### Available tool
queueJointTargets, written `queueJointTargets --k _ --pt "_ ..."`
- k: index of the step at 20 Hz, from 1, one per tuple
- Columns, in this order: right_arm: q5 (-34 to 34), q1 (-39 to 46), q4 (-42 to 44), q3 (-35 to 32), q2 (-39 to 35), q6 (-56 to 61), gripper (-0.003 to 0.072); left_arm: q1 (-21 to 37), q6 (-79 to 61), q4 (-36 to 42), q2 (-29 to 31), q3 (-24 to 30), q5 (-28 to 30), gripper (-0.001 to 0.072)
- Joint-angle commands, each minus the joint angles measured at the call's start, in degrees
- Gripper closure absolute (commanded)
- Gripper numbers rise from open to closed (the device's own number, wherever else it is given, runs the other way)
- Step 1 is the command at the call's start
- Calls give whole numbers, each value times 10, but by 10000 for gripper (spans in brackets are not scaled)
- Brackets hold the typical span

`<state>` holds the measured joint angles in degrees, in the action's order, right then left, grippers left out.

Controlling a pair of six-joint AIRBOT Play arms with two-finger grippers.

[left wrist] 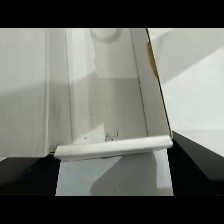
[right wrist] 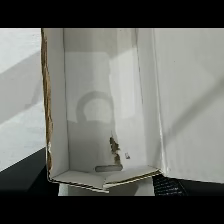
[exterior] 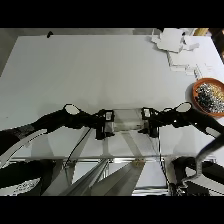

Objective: Fold the box and place the chain.

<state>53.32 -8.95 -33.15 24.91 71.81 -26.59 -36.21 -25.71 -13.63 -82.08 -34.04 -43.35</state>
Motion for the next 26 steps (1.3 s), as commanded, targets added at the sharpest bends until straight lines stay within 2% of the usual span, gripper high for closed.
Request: queueJointTargets --k 1,2,4,5,20,26 --pt "0 0 0 0 0 0 272 -11 3 12 -10 -1 22 25" --pt "0 0 0 0 0 0 272 -14 3 12 -10 -1 25 135" --pt "0 0 0 0 0 0 272 -19 3 3 -10 -1 26 490" --pt "0 0 0 0 0 0 272 -19 3 3 -10 -1 24 563" --pt "0 0 0 0 0 0 272 -19 4 3 -10 -1 24 558" --pt "31 -1 9 0 0 0 273 -19 4 3 -10 -1 24 558"
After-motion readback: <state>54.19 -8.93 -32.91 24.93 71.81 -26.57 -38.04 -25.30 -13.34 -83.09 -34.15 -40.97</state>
